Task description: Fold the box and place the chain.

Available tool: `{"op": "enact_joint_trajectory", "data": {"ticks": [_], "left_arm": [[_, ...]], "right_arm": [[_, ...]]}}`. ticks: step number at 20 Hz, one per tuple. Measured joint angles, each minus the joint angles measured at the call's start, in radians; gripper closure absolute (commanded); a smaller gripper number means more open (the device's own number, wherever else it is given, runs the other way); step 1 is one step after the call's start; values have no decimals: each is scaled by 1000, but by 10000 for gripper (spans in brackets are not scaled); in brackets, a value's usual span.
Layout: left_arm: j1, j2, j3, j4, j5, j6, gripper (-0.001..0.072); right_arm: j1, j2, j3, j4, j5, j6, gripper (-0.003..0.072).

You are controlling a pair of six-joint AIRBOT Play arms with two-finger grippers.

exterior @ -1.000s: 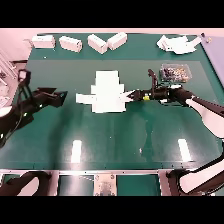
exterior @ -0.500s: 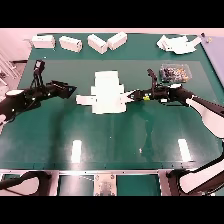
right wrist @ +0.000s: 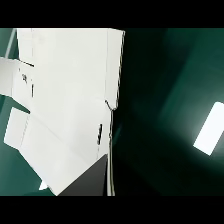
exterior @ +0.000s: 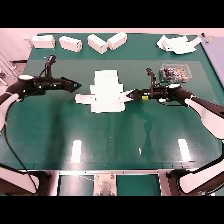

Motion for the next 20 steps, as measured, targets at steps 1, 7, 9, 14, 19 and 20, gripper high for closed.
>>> {"op": "enact_joint_trajectory", "data": {"ticks": [1, 7, 9, 14, 19, 20], "left_arm": [[0, -36, 44, 11, -28, -20, 27], [-52, -224, 282, 78, -178, -142, 27], [-90, -266, 344, 116, -203, -169, 27], [-170, -317, 418, 217, -183, -206, 27], [-178, -328, 462, 256, -132, -215, 28], [-178, -329, 473, 256, -128, -218, 28]], "right_arm": [[3, 0, 0, 3, -2, 0, 678], [11, 1, -4, 10, -28, 2, 678], [11, 1, -10, 12, -33, 2, 678], [11, 1, -21, 13, -37, -2, 678], [11, 1, -23, 13, -36, -13, 677], [11, 1, -23, 13, -34, -17, 677]]}}
